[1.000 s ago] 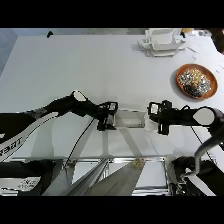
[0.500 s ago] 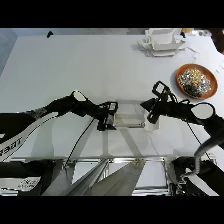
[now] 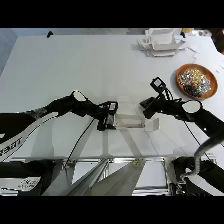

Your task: Fold the box and place the chain.

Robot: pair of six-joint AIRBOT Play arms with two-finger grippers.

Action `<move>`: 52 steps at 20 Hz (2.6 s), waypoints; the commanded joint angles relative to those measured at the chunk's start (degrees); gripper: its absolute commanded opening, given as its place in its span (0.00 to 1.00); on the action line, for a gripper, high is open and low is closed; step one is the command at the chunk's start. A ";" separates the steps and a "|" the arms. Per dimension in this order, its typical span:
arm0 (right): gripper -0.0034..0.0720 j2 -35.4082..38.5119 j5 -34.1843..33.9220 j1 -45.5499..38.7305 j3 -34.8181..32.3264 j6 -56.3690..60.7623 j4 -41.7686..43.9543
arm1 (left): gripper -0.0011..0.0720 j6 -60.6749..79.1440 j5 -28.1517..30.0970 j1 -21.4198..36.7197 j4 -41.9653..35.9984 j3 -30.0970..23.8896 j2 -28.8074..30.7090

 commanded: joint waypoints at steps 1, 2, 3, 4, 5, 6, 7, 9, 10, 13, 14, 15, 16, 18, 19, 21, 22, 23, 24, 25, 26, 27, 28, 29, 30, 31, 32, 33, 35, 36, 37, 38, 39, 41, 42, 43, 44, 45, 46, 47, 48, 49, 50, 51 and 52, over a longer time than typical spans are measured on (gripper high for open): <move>0.07 2.60 1.22 0.02 0.37 5.07 -1.49 | 0.13 0.07 -0.02 0.04 0.04 0.00 0.04; 0.07 4.79 1.90 0.02 0.46 6.67 -3.32 | 0.13 0.07 0.00 0.04 0.04 0.00 0.04; 0.07 7.63 2.89 0.02 0.50 9.18 -5.73 | 0.13 0.07 -0.02 0.04 0.04 0.02 0.04; 0.07 10.64 4.02 0.02 0.50 11.74 -8.66 | 0.13 0.07 -0.02 0.04 0.04 0.00 0.04; 0.07 14.12 5.92 0.02 0.50 13.86 -11.98 | 0.13 0.07 -0.02 0.04 0.04 0.00 0.04; 0.07 17.62 8.57 0.02 0.50 14.84 -15.54 | 0.13 0.07 -0.02 0.04 0.04 0.00 0.04; 0.07 20.79 11.19 0.02 0.48 14.64 -18.75 | 0.13 0.07 -0.02 0.04 0.04 0.00 0.04; 0.07 26.34 16.72 0.02 0.48 14.62 -25.24 | 0.13 0.07 -0.02 0.04 0.04 0.00 0.04; 0.07 28.20 20.11 0.02 0.48 14.27 -28.06 | 0.13 0.07 0.00 0.04 0.04 0.00 0.04; 0.07 29.14 28.87 0.02 0.24 2.36 -32.30 | 0.13 0.07 0.00 0.04 0.04 0.00 0.04; 0.07 29.07 30.12 0.04 -0.31 -0.57 -32.00 | 0.13 0.07 -0.02 0.04 0.04 0.00 0.04; 0.07 28.74 29.79 0.46 -0.87 -1.25 -32.11 | 0.13 0.07 -0.02 0.04 0.04 0.00 0.04; 0.07 28.02 28.89 0.66 -1.64 -1.29 -32.61 | 0.13 0.07 -0.02 0.04 0.04 0.00 0.04; 0.08 25.49 25.92 0.66 -3.50 -1.46 -38.29 | 0.13 0.07 -0.04 0.04 0.04 0.02 0.04; 0.10 24.39 24.46 0.68 -4.50 -1.51 -38.56 | 0.13 0.07 0.00 0.04 0.04 0.00 0.04; 0.11 23.50 17.99 0.68 -5.97 -1.86 -34.64 | 0.13 0.07 -0.07 0.04 0.02 0.02 0.04; 0.11 23.08 15.72 0.68 -6.16 -4.87 -32.63 | 0.13 0.07 -0.02 0.04 0.02 0.00 0.04; 0.11 22.21 14.49 0.68 -6.16 -9.90 -30.80 | 0.13 0.07 -0.02 0.04 0.04 0.00 0.04; 0.14 20.65 13.75 0.68 -6.16 -15.39 -28.85 | 0.13 0.07 -0.02 0.04 0.04 0.02 0.04; 0.29 18.34 12.85 0.76 -6.16 -18.99 -27.10 | 0.13 0.07 -0.07 0.04 0.02 0.00 0.04; 0.43 15.87 11.34 1.31 -6.16 -20.72 -26.29 | 0.13 0.07 -0.04 0.04 0.04 0.00 0.04; 0.47 13.51 9.92 2.14 -6.16 -22.23 -25.79 | 0.13 0.07 -0.02 0.04 0.02 0.02 0.04; 0.47 11.26 8.96 2.93 -6.16 -23.47 -25.88 | 0.13 0.07 -0.02 0.04 0.02 0.00 0.04; 0.43 9.57 8.92 3.17 -6.16 -24.17 -25.88 | 0.13 0.07 -0.04 0.04 0.04 0.00 0.04; 0.36 8.52 8.79 3.15 -6.16 -24.94 -25.81 | 0.13 0.07 -0.04 0.04 0.04 0.02 0.04; 0.33 7.74 8.28 3.15 -6.16 -25.14 -25.83 | 0.13 0.07 -0.02 0.04 0.04 0.02 0.04; 0.33 7.30 8.07 3.15 -6.19 -25.14 -25.81 | 0.13 0.07 -0.04 0.04 0.02 0.00 0.04; 0.33 6.99 8.50 3.15 -6.19 -25.14 -25.44 | 0.13 0.07 -0.02 0.04 0.04 0.00 0.04; 0.33 6.12 9.84 3.15 -6.21 -25.51 -24.35 | 0.13 0.07 -0.04 0.04 0.04 0.00 0.04; 0.28 5.73 10.29 3.15 -6.21 -25.49 -24.06 | 0.13 0.07 -0.04 0.04 0.04 0.02 0.04; 0.28 5.42 10.51 3.15 -6.21 -25.49 -24.00 | 0.13 0.07 -0.02 0.04 0.04 0.00 0.04; 0.28 5.20 10.69 3.15 -6.21 -25.49 -23.21 | 0.13 0.07 -0.02 0.04 0.04 0.00 0.04; 0.28 5.03 10.75 3.15 -6.21 -25.49 -21.86 | 0.13 0.07 -0.02 0.04 0.04 0.00 0.04; 0.28 4.59 10.58 3.15 -6.21 -26.73 -18.40 | 0.13 0.07 -0.04 0.04 0.04 0.00 0.04; 0.28 4.37 10.58 3.17 -6.23 -28.09 -16.94 | 0.13 0.07 -0.02 0.04 0.04 0.00 0.04; 0.28 4.17 10.54 3.17 -6.23 -29.00 -16.22 | 0.13 0.07 -0.04 0.04 0.04 0.00 0.04; 0.28 3.87 10.45 3.17 -6.21 -29.40 -15.54 | 0.13 0.07 -0.04 0.04 0.04 0.00 0.04; 0.27 3.43 10.45 3.17 -6.21 -29.38 -15.04 | 0.13 0.07 -0.04 0.04 0.04 0.00 0.04; 0.24 2.95 10.47 3.17 -6.23 -29.38 -14.16 | 0.13 0.07 -0.04 0.04 0.04 0.00 0.04; 0.24 2.56 10.43 3.17 -6.23 -29.44 -13.25 | 0.13 0.07 -0.04 0.04 0.02 0.00 0.04; 0.24 2.32 10.43 3.17 -6.21 -29.62 -12.22 | 0.13 0.07 -0.04 0.04 0.04 0.02 0.04; 0.20 2.29 10.43 3.17 -6.23 -29.64 -11.78 | 0.13 0.07 -0.02 0.04 0.02 0.00 0.04; 0.17 2.29 10.43 3.17 -6.23 -29.66 -11.43 | 0.13 0.07 -0.02 0.04 0.04 0.00 0.04; 0.17 2.29 10.43 3.17 -6.21 -29.79 -10.99 | 0.13 0.07 -0.02 0.04 0.04 0.02 0.04; 0.18 2.23 10.47 3.17 -6.23 -30.23 -10.27 | 0.13 0.07 -0.04 0.04 0.02 0.02 0.04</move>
